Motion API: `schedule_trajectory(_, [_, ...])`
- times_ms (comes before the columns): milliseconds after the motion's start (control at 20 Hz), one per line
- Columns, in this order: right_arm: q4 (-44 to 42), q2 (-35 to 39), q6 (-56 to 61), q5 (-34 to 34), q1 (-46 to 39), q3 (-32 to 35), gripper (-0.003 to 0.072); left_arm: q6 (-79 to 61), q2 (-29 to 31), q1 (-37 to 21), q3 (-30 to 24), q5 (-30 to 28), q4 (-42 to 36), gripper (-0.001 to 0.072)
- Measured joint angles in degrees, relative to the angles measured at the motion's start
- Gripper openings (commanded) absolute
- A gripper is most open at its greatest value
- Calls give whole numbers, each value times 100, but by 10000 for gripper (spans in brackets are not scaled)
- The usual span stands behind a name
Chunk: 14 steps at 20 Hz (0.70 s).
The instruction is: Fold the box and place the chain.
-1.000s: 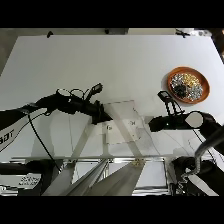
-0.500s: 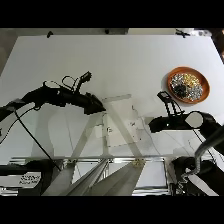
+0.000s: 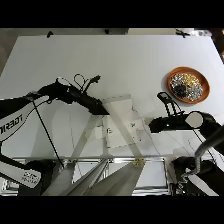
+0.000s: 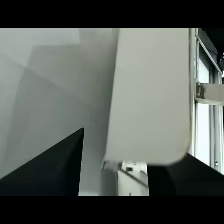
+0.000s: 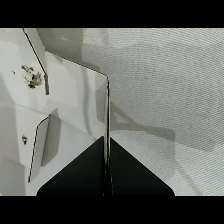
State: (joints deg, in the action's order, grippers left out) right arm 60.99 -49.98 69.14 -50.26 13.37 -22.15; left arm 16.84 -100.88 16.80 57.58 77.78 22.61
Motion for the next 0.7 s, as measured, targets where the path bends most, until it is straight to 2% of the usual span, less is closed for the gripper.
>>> schedule_trajectory(100, [0,0,0,0,0,0,16,-13,-57,153,22,13,-7,394])
schedule_trajectory(200, [0,0,0,-4,0,0,16,-20,-87,295,33,-66,20,216])
schedule_trajectory(350, [11,0,0,-20,0,0,16,-31,-105,483,42,-245,160,91])
schedule_trajectory(400, [17,0,0,-20,0,0,16,-33,-107,522,42,-302,232,2])
schedule_trajectory(550, [7,0,2,-17,0,0,20,-210,-44,595,44,-400,407,0])
schedule_trajectory(600, [-2,0,2,-20,2,-4,54,-313,22,605,44,-437,452,-1])
schedule_trajectory(700, [-22,4,4,-37,2,-50,221,-498,247,619,42,-535,546,-1])
